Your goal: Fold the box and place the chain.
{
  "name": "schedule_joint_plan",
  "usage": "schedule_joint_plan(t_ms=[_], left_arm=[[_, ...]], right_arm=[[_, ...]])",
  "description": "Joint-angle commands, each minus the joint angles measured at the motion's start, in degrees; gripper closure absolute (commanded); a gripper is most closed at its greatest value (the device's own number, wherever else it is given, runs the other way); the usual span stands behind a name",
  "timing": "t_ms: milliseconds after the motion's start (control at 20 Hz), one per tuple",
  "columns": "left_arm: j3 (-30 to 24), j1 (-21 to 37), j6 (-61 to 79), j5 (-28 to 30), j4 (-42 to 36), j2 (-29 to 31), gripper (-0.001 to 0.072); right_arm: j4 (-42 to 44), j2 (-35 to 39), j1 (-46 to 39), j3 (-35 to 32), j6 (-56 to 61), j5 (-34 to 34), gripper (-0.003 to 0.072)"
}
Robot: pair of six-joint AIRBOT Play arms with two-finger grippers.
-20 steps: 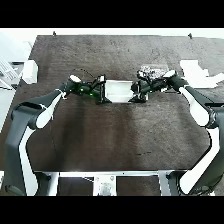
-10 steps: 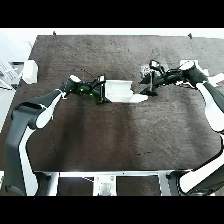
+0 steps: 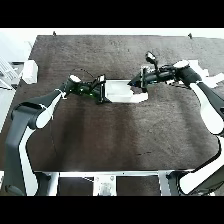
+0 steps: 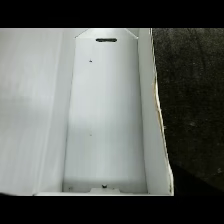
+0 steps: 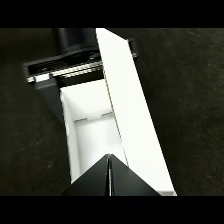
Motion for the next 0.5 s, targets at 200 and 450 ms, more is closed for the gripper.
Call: schedule_joint_plan(t_ms=[200, 450], left_arm=[[0.04, 0.02, 0.0, -1.55, 0.0, 0.04, 0.0477], [0.04, 0.02, 0.04, -1.46, 0.0, 0.02, 0.0477]], right_arm=[[1.18, -5.73, 2.49, 4.02, 7.43, -13.16, 0.0681], [-3.3, -9.22, 2.62, 6.47, 12.72, -13.09, 0.0681]])
